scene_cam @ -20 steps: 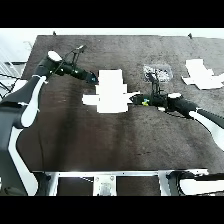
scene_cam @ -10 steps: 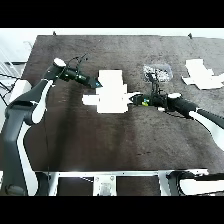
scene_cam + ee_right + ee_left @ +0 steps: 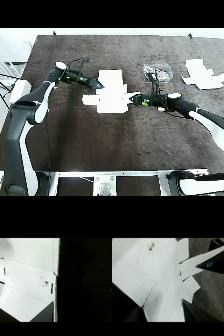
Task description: Fold the box and place the chain.
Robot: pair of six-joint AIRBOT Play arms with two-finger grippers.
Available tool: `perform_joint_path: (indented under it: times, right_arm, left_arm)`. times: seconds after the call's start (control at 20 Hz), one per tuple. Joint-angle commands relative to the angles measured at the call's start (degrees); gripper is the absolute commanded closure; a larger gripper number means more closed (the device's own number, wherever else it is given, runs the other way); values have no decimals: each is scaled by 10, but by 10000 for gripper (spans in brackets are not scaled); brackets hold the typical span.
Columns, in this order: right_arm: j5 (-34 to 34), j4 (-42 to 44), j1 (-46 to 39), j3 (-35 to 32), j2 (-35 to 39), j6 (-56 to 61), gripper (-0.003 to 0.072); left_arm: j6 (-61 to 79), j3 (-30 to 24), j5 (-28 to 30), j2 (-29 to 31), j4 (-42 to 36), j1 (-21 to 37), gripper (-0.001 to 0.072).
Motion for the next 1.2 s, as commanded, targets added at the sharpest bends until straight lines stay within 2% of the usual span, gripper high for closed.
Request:
perform_joint_path:
  times: [0.0,0.1,0.15,0.2,0.3,0.35,0.4,0.45,0.5,0.55,0.6,0.65,0.7,0.75,0.9,1.15]
  right_arm:
    - [0,0,1,0,0,0,671]
    - [0,0,1,0,0,0,671]
    - [0,0,1,0,0,0,671]
    - [0,0,1,0,0,0,671]
    - [0,0,1,0,0,0,671]
    - [0,0,1,0,0,0,671]
    - [0,0,1,0,0,0,671]
    - [0,0,1,0,0,0,671]
    - [0,0,1,0,0,0,671]
    - [0,0,1,0,0,0,671]
    - [0,0,1,0,0,0,670]
    - [0,3,0,0,1,0,606]
    - [0,9,-2,0,1,0,503]
    - [0,10,-7,0,2,0,482]
    - [4,10,-37,0,24,0,481]
    - [5,10,-103,0,83,0,481]
  left_arm:
    - [6,1,-8,-3,-4,0,172]
    - [7,1,-8,-3,-2,0,271]
    - [7,1,-10,-3,-2,0,273]
    - [8,1,-15,-3,-2,0,354]
    - [13,1,-18,-3,-2,0,427]
    - [17,1,-23,-3,-2,0,491]
    - [21,1,-27,-3,-3,0,492]
    - [23,1,-29,-3,-3,0,588]
    - [30,1,-34,-3,-3,0,597]
    - [38,0,-39,-3,-3,0,694]
    - [51,1,-48,-3,-3,0,691]
    - [70,1,-57,-3,-3,0,691]
    - [101,1,-69,-3,-5,0,692]
    - [137,1,-82,-2,-7,0,693]
    - [236,1,-103,14,-7,0,697]
    - [357,-13,-77,71,-2,0,698]
